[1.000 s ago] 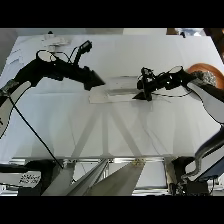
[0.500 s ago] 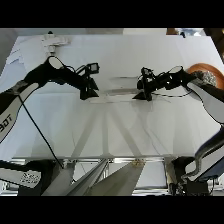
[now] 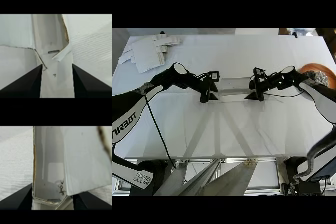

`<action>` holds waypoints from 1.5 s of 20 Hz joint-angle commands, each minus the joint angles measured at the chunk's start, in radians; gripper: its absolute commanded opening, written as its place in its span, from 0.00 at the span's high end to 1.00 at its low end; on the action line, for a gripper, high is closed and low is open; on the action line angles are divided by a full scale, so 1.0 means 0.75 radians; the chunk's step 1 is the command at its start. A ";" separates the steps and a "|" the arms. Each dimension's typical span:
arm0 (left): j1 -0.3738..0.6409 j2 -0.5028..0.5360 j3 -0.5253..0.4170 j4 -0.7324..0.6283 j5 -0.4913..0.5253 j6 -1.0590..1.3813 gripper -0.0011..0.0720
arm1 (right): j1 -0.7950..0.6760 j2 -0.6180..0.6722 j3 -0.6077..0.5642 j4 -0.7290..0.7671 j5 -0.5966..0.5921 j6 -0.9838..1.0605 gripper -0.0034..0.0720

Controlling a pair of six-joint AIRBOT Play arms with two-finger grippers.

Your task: Fold the box and place the chain.

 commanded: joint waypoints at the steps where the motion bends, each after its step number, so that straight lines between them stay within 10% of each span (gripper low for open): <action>1: -0.012 -0.005 -0.001 -0.013 -0.010 0.033 0.41 | -0.001 -0.001 0.001 0.000 0.000 0.001 0.42; 30: 0.022 -0.074 -0.001 -0.115 -0.077 0.137 0.47 | -0.001 -0.001 0.001 0.000 0.000 0.001 0.42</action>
